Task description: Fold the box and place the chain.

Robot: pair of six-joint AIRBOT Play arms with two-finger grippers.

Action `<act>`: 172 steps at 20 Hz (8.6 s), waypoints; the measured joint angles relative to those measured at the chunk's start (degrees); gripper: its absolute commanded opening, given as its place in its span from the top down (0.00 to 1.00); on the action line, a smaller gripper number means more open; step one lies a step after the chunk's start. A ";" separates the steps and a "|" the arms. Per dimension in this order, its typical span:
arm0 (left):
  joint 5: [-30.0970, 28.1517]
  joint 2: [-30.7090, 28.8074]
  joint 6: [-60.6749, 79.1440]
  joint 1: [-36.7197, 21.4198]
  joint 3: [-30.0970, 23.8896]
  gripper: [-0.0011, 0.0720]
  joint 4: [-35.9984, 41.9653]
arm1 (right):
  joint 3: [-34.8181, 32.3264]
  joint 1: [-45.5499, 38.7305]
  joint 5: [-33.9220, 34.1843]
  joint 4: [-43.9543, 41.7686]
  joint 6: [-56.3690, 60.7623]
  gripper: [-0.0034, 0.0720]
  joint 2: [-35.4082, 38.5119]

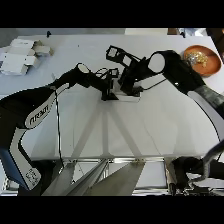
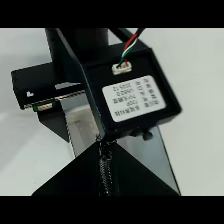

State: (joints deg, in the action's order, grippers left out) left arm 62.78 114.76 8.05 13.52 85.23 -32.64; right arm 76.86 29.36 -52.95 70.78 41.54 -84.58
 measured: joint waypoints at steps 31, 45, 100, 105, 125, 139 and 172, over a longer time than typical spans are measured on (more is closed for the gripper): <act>0.00 0.00 0.00 0.00 0.00 0.47 0.00 | 0.02 -20.59 -9.77 15.76 17.86 0.55 0.33; 0.02 -0.02 0.00 0.00 0.00 0.47 0.00 | 0.02 -23.32 -2.01 21.99 33.83 0.53 -12.81; 0.02 0.00 0.00 0.00 0.00 0.47 0.00 | 0.15 -0.37 -6.73 2.95 9.20 0.94 3.52; 0.02 0.00 0.00 0.00 0.00 0.47 0.00 | 0.15 -0.26 -4.87 6.93 9.64 0.93 0.39; 0.00 0.00 0.00 0.00 0.00 0.47 0.00 | 0.15 -12.59 2.10 -0.07 11.96 0.49 5.46; 0.02 -0.02 0.00 0.00 0.00 0.47 0.00 | 0.15 -24.76 -7.50 -31.91 -4.66 0.47 -7.74; 0.00 -0.02 0.00 0.00 0.00 0.47 0.02 | -0.26 -19.96 -9.97 -24.94 -22.38 0.52 -7.21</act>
State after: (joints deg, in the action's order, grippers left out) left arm 62.78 114.74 8.05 13.52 85.23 -32.62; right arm 76.60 9.41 -62.92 45.84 19.16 -91.79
